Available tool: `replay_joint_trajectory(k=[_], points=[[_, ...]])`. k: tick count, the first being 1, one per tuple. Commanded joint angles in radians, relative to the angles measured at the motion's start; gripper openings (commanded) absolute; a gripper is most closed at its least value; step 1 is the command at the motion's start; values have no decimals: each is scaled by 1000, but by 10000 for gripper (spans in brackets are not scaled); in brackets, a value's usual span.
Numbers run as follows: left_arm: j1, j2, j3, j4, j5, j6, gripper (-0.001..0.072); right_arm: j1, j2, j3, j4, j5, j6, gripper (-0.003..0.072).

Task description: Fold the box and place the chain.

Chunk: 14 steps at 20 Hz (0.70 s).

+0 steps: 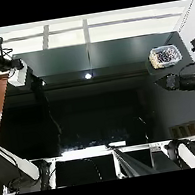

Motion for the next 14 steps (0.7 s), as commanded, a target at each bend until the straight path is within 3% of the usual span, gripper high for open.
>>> replay_joint_trajectory(k=[1, 2, 3, 4, 5, 6, 8, 10, 14], points=[[-2, 66, 108, 2, -101, -111, 714, 0, 0, 1, 1, 10, 5, 14], [-2, 116, 98, 1, -118, -133, 711, 0, 0, 1, 0, 18, 5, 14], [-2, 174, 80, 0, -143, -168, 660, 0, 0, 2, 0, 29, 3, 14], [-2, 229, 63, -6, -175, -204, 440, 0, 0, 5, -2, 45, -9, 14], [-2, 282, 43, -35, -216, -233, 102, 0, 0, 11, -7, 63, -15, 14], [-3, 340, 17, -88, -255, -241, 24, 0, 2, 16, -11, 78, -19, 14], [-33, 470, -78, -168, -281, -259, 23, 0, 23, 18, -13, 96, -79, 12], [-113, 654, -266, -167, -184, -223, 23, 0, 94, 17, -39, 29, -147, 10], [-346, 1103, -859, -182, 170, -140, 25, 0, 195, 8, -103, -224, -230, 11]])
